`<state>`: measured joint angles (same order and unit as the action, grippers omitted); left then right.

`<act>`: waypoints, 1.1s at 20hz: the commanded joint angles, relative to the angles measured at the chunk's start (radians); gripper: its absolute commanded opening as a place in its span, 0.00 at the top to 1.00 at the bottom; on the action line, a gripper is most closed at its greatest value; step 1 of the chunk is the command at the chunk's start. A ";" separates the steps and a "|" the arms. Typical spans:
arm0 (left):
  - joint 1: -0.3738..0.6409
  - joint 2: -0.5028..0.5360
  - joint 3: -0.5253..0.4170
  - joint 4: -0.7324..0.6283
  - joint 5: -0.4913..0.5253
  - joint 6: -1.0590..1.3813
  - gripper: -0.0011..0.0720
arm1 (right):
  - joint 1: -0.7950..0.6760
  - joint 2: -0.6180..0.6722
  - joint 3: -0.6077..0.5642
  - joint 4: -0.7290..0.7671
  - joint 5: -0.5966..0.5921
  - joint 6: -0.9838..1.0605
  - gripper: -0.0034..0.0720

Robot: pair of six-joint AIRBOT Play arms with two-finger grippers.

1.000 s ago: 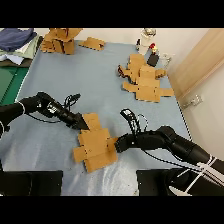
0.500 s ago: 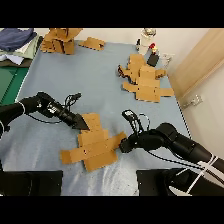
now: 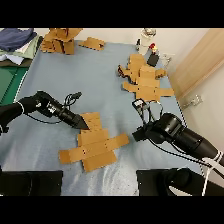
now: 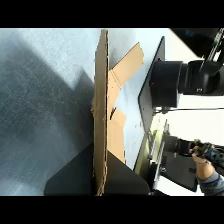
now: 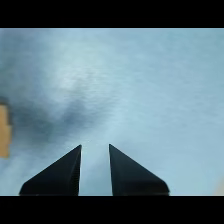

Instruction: Fold the box.

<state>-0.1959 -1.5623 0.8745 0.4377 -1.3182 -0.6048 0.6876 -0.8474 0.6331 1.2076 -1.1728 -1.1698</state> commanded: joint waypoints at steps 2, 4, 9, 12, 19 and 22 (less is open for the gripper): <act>-0.064 0.037 0.035 0.077 0.032 0.013 0.97 | 0.000 -0.001 0.018 -0.132 -0.040 0.075 0.61; -0.128 0.049 0.057 0.117 0.066 0.016 0.97 | -0.002 -0.002 0.015 -0.134 -0.040 0.090 0.61; -0.187 0.081 0.087 0.126 0.146 0.072 0.97 | -0.003 -0.022 0.015 -0.130 -0.070 0.123 0.95; -0.188 0.092 0.087 0.106 0.160 0.109 0.97 | -0.003 -0.055 0.015 -0.121 -0.074 0.135 0.95; -0.257 0.198 0.082 0.086 0.335 0.218 0.97 | -0.005 -0.161 0.015 -0.139 -0.074 0.246 0.95; -0.312 0.239 0.044 0.083 0.363 0.254 0.97 | -0.057 -0.174 0.015 -0.151 -0.074 0.312 0.95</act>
